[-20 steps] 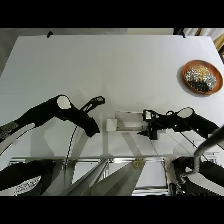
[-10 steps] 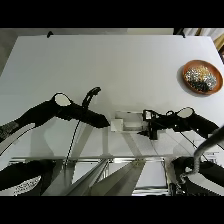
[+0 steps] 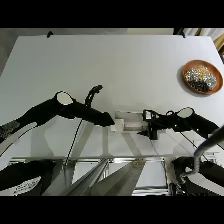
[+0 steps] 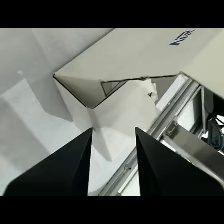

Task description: Fold the box and place the chain.

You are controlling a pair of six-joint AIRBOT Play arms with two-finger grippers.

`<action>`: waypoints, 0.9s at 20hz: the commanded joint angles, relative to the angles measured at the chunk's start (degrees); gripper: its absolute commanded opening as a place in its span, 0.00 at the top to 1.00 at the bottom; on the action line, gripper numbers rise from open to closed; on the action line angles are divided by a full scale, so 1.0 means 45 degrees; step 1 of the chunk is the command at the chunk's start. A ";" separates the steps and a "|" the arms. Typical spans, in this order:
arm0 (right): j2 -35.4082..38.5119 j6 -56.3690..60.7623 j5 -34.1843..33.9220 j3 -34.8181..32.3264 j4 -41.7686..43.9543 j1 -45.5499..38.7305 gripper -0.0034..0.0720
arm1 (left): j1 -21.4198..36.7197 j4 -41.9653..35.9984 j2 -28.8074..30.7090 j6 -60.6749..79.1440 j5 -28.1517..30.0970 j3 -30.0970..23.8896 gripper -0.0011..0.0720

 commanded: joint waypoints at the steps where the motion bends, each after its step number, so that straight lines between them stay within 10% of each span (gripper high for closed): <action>1: 0.0000 0.0000 0.0000 0.0000 0.0005 0.0005 0.50 | -0.0194 0.0855 -0.0015 -0.1263 -0.0121 0.0209 0.46; 18: 0.0000 0.0000 0.0000 0.0000 0.0005 0.0005 0.50 | -0.2229 0.4051 -0.1141 -0.6630 0.0427 0.2234 0.32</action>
